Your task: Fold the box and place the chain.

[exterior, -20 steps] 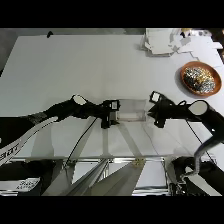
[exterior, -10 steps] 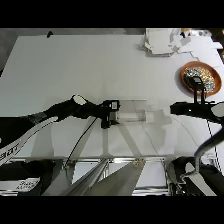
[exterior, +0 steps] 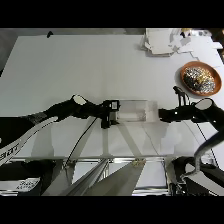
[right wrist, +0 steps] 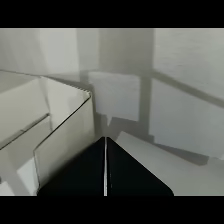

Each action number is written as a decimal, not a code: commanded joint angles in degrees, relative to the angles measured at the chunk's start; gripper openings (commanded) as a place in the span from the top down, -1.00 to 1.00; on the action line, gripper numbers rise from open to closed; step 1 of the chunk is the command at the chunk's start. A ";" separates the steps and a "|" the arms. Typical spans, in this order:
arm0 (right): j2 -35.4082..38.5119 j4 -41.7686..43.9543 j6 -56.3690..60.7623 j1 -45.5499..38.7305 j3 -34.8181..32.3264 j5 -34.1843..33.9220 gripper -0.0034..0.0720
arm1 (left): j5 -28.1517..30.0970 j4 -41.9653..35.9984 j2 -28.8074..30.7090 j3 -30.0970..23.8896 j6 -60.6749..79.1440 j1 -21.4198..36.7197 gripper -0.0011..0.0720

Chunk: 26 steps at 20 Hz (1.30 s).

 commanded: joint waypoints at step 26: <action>7.67 2.21 2.54 10.51 1.44 -1.01 -0.01 | 0.04 0.00 0.02 0.00 0.02 -0.02 0.78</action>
